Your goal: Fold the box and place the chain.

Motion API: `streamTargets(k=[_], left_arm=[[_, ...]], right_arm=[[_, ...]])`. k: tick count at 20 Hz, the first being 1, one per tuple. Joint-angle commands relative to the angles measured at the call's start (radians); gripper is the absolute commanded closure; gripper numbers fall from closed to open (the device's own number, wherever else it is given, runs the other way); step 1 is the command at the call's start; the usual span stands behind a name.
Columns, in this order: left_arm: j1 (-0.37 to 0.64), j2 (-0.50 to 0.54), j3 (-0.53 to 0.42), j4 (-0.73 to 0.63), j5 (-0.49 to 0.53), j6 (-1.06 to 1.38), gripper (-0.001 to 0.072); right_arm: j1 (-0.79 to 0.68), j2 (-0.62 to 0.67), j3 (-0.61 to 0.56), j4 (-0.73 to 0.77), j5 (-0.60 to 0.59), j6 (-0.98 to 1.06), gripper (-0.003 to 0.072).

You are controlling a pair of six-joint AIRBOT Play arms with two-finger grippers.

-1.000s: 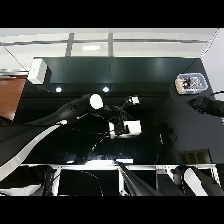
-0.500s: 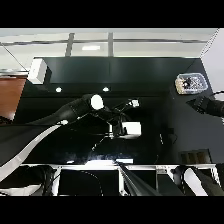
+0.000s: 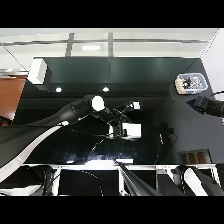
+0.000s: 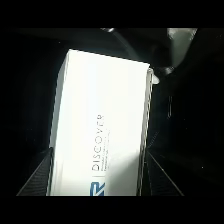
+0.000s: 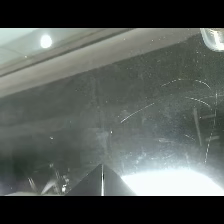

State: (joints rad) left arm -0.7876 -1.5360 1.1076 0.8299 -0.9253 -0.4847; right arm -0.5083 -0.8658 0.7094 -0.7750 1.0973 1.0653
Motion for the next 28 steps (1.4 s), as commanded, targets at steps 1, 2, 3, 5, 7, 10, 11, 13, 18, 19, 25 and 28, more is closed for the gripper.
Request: streamTargets(k=[1,2,3,5,7,10,11,13,18,19,25,28], left_arm=[[-0.018,-0.001,0.001,0.046,0.011,0.017,-0.0005],[-0.024,-0.002,0.001,0.072,0.015,0.017,-0.0005],[-0.033,-0.006,0.001,0.105,0.022,0.017,-0.0005],[-0.053,-0.019,0.001,0.166,0.035,0.017,-0.0005],[-0.072,-0.039,0.001,0.186,0.059,0.018,-0.0005],[-0.102,-0.052,0.001,0.184,0.131,0.017,-0.0004],[-0.111,-0.052,0.001,0.184,0.152,0.018,-0.0004],[-0.121,-0.054,0.001,0.195,0.167,0.017,0.0027],[-0.09,-0.002,0.001,0.36,0.09,-0.097,0.0498],[-0.058,0.018,0.001,0.409,0.043,-0.162,0.0499],[0.388,0.073,-0.001,0.669,-0.427,-0.589,0.0514],[0.71,0.077,0.0,0.684,-0.505,-0.677,0.0514]], right_arm=[[-0.001,0.001,0.001,-0.005,0.001,0.0,0.0681],[-0.001,0.001,0.001,-0.005,0.001,0.0,0.0681],[-0.001,0.001,0.001,-0.005,0.001,0.0,0.0681],[-0.001,0.001,0.001,-0.005,0.001,0.0,0.0681],[-0.001,0.001,0.001,-0.005,0.001,0.0,0.0681],[-0.001,0.001,0.001,-0.006,0.002,0.0,0.0681],[-0.001,0.001,0.001,-0.006,0.002,0.0,0.0681],[-0.001,0.001,0.001,-0.008,0.002,0.0,0.0681],[-0.001,0.001,0.001,-0.008,0.014,0.001,0.0681],[-0.001,0.001,0.001,-0.008,0.018,0.001,0.0681],[-0.001,0.001,0.001,-0.008,0.021,0.001,0.068],[-0.001,0.001,0.001,-0.008,0.021,0.001,0.068]])
